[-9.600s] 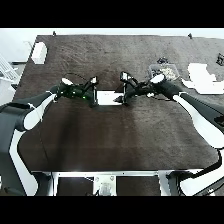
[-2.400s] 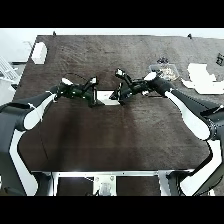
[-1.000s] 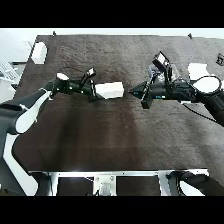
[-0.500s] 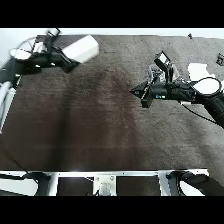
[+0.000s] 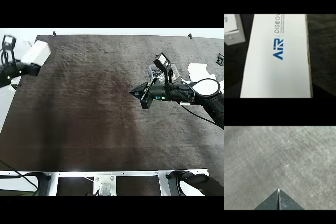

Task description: Fold the box and place the chain.

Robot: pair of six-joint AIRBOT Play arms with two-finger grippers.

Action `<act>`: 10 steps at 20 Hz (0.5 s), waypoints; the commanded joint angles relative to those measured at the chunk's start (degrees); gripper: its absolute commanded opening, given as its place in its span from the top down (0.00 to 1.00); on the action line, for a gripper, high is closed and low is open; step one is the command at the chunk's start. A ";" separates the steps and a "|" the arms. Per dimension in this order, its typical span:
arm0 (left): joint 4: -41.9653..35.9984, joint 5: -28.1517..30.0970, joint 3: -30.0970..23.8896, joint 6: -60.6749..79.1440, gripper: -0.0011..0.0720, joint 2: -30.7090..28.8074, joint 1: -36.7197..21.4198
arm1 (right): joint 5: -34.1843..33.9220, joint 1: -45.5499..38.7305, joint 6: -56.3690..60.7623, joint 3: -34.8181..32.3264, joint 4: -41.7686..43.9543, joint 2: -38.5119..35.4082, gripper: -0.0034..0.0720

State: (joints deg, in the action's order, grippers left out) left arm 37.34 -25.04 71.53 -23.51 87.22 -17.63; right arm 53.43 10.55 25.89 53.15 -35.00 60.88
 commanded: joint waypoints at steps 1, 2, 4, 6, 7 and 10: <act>0.48 10.93 -5.11 -1.09 0.96 1.11 -1.75 | -0.11 0.04 0.72 -1.51 0.07 0.02 0.94; 0.48 10.99 -5.14 -1.09 0.96 2.03 -1.75 | -0.11 0.04 0.72 -1.92 0.07 0.02 0.94; 0.46 13.11 -5.07 -1.07 0.96 4.37 -1.92 | -0.11 0.04 0.94 -2.58 0.09 0.02 0.94; 0.07 12.85 -4.79 -2.12 0.96 6.95 -3.23 | -0.09 0.04 1.16 -2.95 0.28 0.02 0.94; -0.09 12.37 -4.79 -2.16 0.96 8.13 -4.13 | -0.09 0.04 1.16 -3.10 0.46 0.02 0.94; -0.22 12.17 -4.76 -2.16 0.96 10.34 -6.97 | -0.09 0.04 1.16 -3.32 0.46 0.02 0.94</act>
State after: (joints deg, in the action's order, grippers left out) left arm 37.34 -13.47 66.87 -25.28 95.29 -22.35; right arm 53.32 10.55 26.89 50.19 -34.70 60.88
